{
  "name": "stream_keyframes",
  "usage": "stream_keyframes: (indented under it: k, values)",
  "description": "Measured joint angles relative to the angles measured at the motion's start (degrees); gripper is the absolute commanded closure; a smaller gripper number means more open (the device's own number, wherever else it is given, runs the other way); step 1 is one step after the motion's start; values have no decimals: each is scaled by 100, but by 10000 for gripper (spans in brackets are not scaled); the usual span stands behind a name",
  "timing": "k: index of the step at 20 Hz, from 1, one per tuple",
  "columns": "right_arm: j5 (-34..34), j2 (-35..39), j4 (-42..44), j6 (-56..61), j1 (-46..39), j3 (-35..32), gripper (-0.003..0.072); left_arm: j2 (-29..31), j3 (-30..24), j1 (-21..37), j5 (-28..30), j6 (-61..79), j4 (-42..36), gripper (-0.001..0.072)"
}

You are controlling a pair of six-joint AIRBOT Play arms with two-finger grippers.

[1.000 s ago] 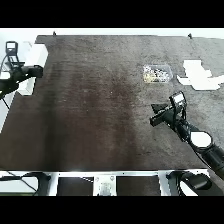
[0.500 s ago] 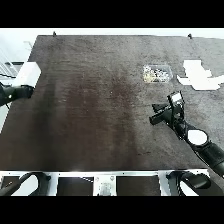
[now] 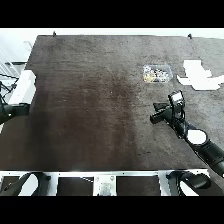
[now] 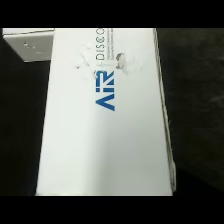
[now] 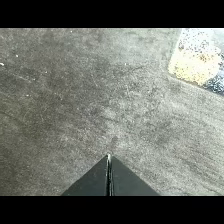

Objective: Fold the box and place the chain.

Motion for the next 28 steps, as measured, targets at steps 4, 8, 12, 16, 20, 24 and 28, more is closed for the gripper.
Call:
stream_keyframes:
  k: [4, 8, 12, 16, 20, 24, 28]
  values:
    - [-79, 0, 0, 0, 0, 0, 674, 39, -87, 756, -33, 199, 160, 698]
    - [-149, 0, -2, 0, 0, 0, 674, -11, -107, 1303, -289, 1034, 138, 697]
    - [-208, 0, -2, 0, 0, 0, 674, -365, -109, 1582, -579, 2144, -428, 696]
    - [-236, 0, -2, 0, 0, 0, 674, -859, -105, 1687, -643, 3003, -1080, 695]
    - [-247, 0, -2, 0, 0, 0, 674, -1158, -98, 1714, -411, 3244, -1305, 694]
    - [-249, 0, -2, 0, 0, 0, 674, -1318, -68, 1725, -116, 3340, -1373, 695]
    - [-251, 0, -2, 0, 0, 0, 674, -1554, 4, 1725, -116, 3399, -1408, 457]
